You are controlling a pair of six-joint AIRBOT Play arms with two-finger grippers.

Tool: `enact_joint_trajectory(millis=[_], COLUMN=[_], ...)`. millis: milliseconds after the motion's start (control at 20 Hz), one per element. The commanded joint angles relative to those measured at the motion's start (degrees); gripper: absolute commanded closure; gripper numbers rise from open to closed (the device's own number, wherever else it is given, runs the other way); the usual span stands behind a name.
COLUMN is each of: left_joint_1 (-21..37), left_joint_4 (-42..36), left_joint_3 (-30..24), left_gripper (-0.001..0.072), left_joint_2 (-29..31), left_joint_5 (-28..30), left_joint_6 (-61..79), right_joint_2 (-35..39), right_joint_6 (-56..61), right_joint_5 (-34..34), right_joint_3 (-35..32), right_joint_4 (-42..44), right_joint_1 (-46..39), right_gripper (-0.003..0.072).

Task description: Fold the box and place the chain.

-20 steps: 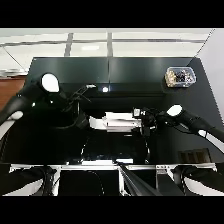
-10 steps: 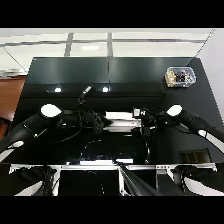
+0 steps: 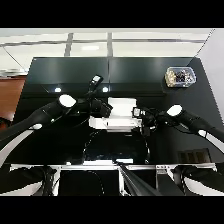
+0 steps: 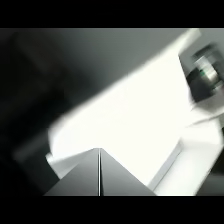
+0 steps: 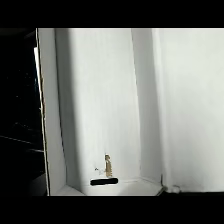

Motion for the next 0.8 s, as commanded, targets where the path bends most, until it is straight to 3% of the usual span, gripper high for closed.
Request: enact_joint_trajectory(millis=[0,100,250,450,650,750], left_joint_1=[0.2,0.2,0.5,6.5,13.1,14.3], left_joint_4=[9.5,9.5,9.5,9.4,10.0,6.9], left_joint_3=[1.9,1.9,2.6,5.2,-2.7,-8.2], left_gripper=[0.0682,0.0683,0.0683,0.0685,0.0683,0.0682], left_joint_2=[-3.9,-4.7,-4.7,-0.6,11.8,16.8], left_joint_5=[-5.9,-8.4,-7.7,-16.1,-15.8,-23.6], left_joint_6=[-8.2,-8.2,-8.2,-14.8,-10.3,6.7], right_joint_2=[0.0,0.0,0.0,0.0,0.0,0.0], right_joint_6=[0.3,0.3,0.3,0.3,0.3,0.3], right_joint_5=[0.0,0.0,0.0,0.0,0.0,0.0], right_joint_3=[0.0,0.0,0.0,0.0,0.0,0.0], right_joint_4=[0.1,0.1,0.1,0.1,0.1,0.1], right_joint_1=[0.0,0.0,0.0,0.0,0.0,0.0], right_gripper=[0.0448,0.0448,0.0448,0.0448,0.0448,0.0448])
